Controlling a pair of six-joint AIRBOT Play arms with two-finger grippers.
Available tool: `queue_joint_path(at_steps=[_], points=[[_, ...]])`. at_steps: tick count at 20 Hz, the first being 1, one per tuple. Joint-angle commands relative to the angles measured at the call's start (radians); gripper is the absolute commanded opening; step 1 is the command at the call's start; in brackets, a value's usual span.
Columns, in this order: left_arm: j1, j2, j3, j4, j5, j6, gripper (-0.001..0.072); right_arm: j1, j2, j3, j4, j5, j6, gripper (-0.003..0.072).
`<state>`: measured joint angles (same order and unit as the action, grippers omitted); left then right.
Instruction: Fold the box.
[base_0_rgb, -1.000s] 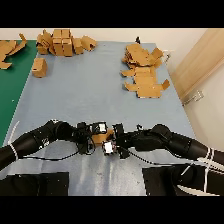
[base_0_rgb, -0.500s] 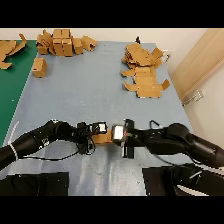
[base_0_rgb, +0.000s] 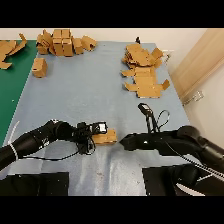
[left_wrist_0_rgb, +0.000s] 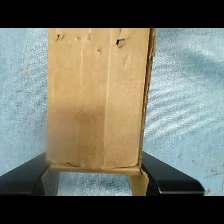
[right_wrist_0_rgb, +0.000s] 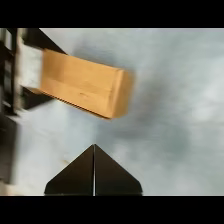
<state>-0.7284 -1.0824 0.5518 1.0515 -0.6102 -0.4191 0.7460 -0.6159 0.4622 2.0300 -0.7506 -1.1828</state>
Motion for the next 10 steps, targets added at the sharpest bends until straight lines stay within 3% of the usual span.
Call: queue_joint_path(at_steps=[1,4,10], points=[[0.0,0.0,0.0,0.001,0.002,0.004,0.0417,0.031,-0.061,-0.127,0.453,0.407,0.072,-0.0004],[0.0,0.0,0.0,0.0,0.072,0.042,0.0417,0.093,-0.1,-0.166,0.499,0.555,0.101,-0.0004],[0.0,0.0,0.0,0.0,0.079,0.041,0.0417,0.103,-0.21,-0.166,0.472,0.653,0.101,-0.0003]])
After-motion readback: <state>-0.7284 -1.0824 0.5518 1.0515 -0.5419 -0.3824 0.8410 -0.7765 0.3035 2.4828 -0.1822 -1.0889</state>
